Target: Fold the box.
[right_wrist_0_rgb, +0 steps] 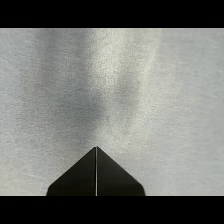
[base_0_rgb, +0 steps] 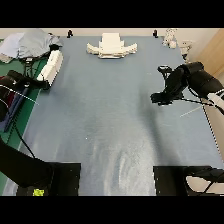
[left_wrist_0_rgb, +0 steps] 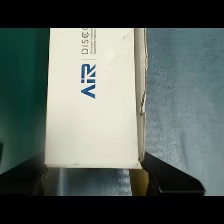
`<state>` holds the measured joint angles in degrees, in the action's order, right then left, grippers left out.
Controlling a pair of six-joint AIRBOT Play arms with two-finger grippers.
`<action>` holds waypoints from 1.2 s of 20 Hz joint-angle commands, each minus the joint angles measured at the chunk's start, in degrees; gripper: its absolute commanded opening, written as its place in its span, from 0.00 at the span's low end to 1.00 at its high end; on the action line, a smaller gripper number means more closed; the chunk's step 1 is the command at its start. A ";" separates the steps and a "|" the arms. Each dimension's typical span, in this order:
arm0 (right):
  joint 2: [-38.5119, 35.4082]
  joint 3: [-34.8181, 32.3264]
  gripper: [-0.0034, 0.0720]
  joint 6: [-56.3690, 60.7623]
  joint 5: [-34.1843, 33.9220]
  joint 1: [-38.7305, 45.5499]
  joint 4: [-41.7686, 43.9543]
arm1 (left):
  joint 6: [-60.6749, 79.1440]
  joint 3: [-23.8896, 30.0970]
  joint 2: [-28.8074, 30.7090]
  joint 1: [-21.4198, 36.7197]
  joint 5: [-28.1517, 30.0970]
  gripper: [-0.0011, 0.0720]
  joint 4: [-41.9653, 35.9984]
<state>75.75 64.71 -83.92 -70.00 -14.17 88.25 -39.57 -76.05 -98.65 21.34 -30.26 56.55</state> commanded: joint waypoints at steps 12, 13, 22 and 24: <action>0.02 0.02 0.05 0.00 0.02 0.02 0.02 | -2.01 -3.93 -3.89 -0.68 1.05 0.73 -0.04; 0.02 0.02 0.05 0.00 0.02 0.02 0.02 | -1.99 -3.93 -3.89 -0.68 0.66 0.75 -0.04; 0.00 0.02 0.05 0.00 0.02 0.02 0.02 | -2.05 -3.96 -0.61 0.42 -4.85 0.97 1.14; 0.02 0.02 0.05 0.00 0.02 0.02 0.02 | -2.12 -3.96 2.10 1.68 -10.99 0.97 3.10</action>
<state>75.75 64.71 -83.92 -70.00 -14.17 88.25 -41.63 -79.96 -99.24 21.85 -34.70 57.74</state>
